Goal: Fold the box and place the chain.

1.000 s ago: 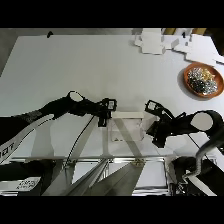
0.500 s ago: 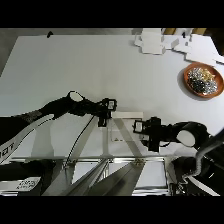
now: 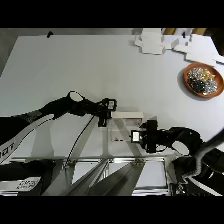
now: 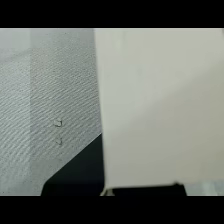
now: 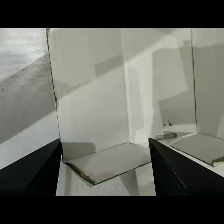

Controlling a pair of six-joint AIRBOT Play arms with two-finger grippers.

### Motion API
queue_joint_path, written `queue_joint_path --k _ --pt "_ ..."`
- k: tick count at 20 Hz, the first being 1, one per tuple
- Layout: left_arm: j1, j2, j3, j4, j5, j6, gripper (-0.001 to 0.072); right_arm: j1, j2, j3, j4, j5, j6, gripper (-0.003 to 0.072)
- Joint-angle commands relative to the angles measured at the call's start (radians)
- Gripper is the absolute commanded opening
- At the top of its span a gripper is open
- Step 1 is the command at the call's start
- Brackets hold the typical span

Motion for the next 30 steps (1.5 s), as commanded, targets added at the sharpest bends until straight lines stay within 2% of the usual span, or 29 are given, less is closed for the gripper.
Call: queue_joint_path --k 1,5,7,15,21,22,26,30 --pt "0.0 -0.001 0.0 0.0 0.0 0.0 0.0012 -0.019 -0.004 0.0 -0.008 -0.052 -0.003 0.0596" --pt "0.0 -0.001 0.0 0.0 0.0 0.0 0.0012 -0.113 -0.004 0.05 0.005 -0.041 -0.01 0.0596" --pt "0.0 -0.001 0.0 0.0 0.0 0.0 0.0012 -0.152 -0.005 0.065 0.037 -0.037 -0.088 0.0596" --pt "0.0 -0.001 0.0 0.0 0.0 0.0 0.0012 -0.299 -0.016 0.065 0.329 0.01 -0.457 0.0596" --pt "0.0 -0.001 0.0 0.0 0.0 0.0 0.0012 -0.383 -0.017 0.065 0.438 0.064 -0.604 0.06" --pt "0.0 -0.001 0.0 0.0 0.0 0.0 0.0012 -0.383 -0.019 0.065 0.451 0.064 -0.612 0.0644" --pt "0.0 -0.001 0.0 0.0 0.0 0.0 0.0012 -0.449 -0.093 0.065 0.624 0.09 -0.78 0.0659" --pt "0.0 -0.001 0.0 0.0 0.0 0.0 0.0012 -0.547 -0.148 0.077 0.704 0.177 -0.877 0.0664"
